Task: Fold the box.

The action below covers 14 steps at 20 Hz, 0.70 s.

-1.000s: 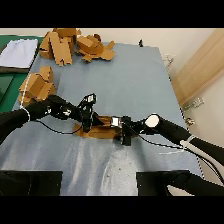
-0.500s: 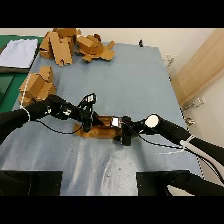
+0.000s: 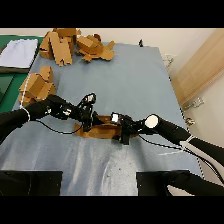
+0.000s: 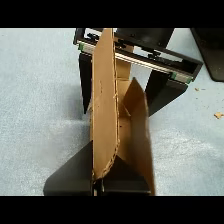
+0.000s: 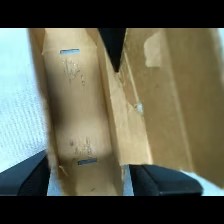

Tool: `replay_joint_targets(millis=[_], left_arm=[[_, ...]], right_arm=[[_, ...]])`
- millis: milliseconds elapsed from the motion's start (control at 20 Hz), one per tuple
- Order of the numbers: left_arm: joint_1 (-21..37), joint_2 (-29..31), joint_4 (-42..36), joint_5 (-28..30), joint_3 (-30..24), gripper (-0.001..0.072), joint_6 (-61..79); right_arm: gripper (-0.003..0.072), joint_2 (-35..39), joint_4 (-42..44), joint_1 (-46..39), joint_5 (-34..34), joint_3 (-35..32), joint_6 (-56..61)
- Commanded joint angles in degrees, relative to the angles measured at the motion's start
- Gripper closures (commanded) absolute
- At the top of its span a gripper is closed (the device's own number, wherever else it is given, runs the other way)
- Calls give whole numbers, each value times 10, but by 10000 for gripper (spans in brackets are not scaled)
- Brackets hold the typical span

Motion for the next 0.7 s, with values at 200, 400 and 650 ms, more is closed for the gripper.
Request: replay_joint_targets(millis=[200, 400, 650], left_arm=[[0, 0, 1, 0, 0, 697, 0], [0, 0, 1, 0, 0, 697, 0], [0, 0, 1, 0, 1, 697, 0]], right_arm=[[-20, -1, 1, 0, 11, 0, 4], [-20, -7, 0, 0, 13, 0, 4], [-20, -19, 1, 1, 16, 1, 4]])
